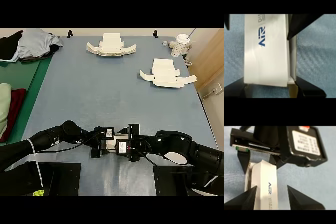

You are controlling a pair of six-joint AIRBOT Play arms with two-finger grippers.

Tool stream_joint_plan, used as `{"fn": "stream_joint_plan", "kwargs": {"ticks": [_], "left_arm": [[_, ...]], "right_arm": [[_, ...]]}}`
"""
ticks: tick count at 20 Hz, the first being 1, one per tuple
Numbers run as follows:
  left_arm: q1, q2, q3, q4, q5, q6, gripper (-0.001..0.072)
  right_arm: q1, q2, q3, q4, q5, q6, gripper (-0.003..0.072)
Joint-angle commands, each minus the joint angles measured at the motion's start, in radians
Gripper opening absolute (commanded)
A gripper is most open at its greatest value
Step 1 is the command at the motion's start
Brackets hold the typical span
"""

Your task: Fold the box.

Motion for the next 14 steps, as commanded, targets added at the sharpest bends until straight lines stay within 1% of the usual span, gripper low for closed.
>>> {"fn": "stream_joint_plan", "kwargs": {"ticks": [1, 9, 12, 13, 14], "left_arm": [[0.000, 0.001, 0.000, -0.002, -0.001, -0.002, 0.0467], [0.000, 0.001, 0.000, -0.002, -0.001, -0.003, 0.0467], [0.000, 0.001, 0.000, -0.002, -0.001, -0.002, 0.0466], [0.000, 0.001, 0.000, -0.002, -0.001, -0.002, 0.0467], [0.000, 0.001, 0.000, -0.002, -0.001, -0.002, 0.0467]], "right_arm": [[0.026, -0.005, 0.000, 0.052, 0.006, 0.001, 0.0581], [0.030, 0.003, 0.000, 0.097, 0.018, 0.002, 0.0582], [0.029, 0.042, 0.000, 0.123, 0.021, 0.014, 0.0581], [0.029, 0.062, 0.000, 0.124, 0.021, 0.065, 0.0578], [0.028, 0.085, -0.001, 0.124, 0.023, 0.152, 0.0466]]}}
